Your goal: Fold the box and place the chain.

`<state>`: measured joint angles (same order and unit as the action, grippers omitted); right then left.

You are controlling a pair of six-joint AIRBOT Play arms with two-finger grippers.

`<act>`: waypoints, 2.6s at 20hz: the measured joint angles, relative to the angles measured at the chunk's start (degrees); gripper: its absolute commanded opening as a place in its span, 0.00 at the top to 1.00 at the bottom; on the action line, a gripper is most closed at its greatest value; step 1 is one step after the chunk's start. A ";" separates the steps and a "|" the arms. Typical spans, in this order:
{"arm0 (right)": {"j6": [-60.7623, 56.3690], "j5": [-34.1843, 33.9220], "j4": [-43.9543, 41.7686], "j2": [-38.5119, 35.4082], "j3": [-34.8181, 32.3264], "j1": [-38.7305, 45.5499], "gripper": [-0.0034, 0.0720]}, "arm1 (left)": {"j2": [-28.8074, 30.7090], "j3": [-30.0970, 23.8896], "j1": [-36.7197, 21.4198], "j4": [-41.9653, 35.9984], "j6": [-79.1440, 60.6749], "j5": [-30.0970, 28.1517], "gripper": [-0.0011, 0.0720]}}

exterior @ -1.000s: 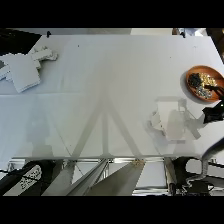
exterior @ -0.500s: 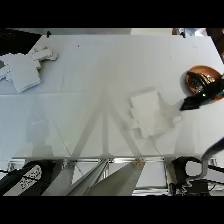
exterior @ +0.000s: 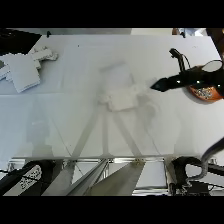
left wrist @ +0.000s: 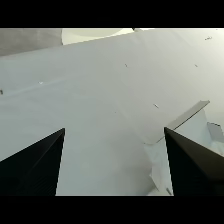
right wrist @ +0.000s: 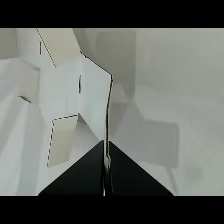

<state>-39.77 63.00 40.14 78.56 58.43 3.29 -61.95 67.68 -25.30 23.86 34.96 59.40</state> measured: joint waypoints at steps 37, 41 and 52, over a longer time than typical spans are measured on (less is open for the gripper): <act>18.86 -33.75 -13.75 2.49 -17.27 -4.94 0.95 | 0.00 0.00 0.00 -0.76 0.02 0.00 0.02; 18.88 -33.70 -13.62 2.49 -17.27 -4.94 0.95 | 0.00 0.00 0.00 -1.11 2.16 1.27 0.58; 18.88 -33.70 -13.55 2.49 -17.29 -4.94 0.95 | -11.43 3.58 10.40 0.92 2.03 9.79 0.24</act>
<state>-20.88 29.30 26.59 81.06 41.15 -1.65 -73.38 71.26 -14.90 24.77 36.99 69.19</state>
